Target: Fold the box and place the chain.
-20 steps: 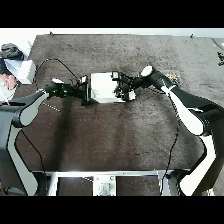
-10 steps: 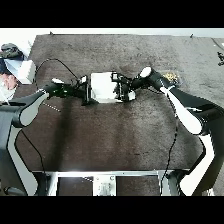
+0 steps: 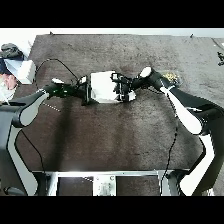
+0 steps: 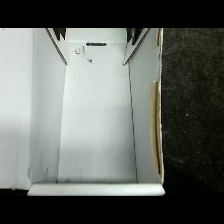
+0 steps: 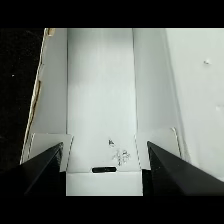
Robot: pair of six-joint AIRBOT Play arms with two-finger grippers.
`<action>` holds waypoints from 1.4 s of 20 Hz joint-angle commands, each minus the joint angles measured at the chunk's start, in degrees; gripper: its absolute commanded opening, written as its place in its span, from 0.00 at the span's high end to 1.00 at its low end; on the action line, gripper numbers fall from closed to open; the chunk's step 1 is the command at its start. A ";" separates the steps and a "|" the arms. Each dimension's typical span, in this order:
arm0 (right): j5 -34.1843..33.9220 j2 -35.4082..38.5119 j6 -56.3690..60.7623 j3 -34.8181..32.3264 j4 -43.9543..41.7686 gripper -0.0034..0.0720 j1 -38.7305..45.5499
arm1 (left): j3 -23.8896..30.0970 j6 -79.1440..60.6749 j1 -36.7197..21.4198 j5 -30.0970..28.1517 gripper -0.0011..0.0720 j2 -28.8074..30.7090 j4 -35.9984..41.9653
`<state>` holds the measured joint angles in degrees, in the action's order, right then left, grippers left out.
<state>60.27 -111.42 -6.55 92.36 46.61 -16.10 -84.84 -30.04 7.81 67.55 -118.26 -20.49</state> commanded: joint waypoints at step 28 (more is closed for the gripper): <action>7.89 1.60 58.73 -7.04 -4.74 0.93 18.58 | 0.02 0.00 0.00 -0.02 0.52 -0.02 -0.02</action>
<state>68.60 -107.37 51.64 85.91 44.91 3.60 -84.82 -30.02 7.81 67.53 -118.26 -20.49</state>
